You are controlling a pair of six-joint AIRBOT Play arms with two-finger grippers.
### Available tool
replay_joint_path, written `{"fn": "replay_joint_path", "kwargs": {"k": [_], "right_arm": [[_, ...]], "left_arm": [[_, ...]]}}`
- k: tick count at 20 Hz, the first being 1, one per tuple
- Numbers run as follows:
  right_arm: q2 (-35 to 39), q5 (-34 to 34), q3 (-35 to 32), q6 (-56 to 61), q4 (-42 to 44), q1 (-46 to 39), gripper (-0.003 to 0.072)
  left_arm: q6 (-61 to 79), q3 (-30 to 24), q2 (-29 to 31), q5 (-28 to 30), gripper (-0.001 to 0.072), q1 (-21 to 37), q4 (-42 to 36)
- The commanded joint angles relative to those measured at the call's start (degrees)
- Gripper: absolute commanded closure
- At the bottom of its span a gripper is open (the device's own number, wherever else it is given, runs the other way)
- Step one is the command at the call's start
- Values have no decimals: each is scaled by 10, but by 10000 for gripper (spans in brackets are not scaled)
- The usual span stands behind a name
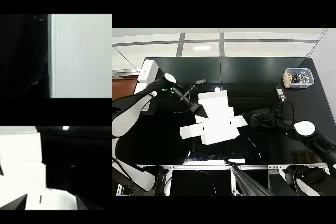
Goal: Fold the box and place the chain.
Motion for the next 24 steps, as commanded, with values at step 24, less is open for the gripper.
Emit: {"fn": "replay_joint_path", "kwargs": {"k": [24], "right_arm": [[-88,200,85,-294,-349,79,-26]], "left_arm": [[424,-291,235,441,683,-145,-5]]}}
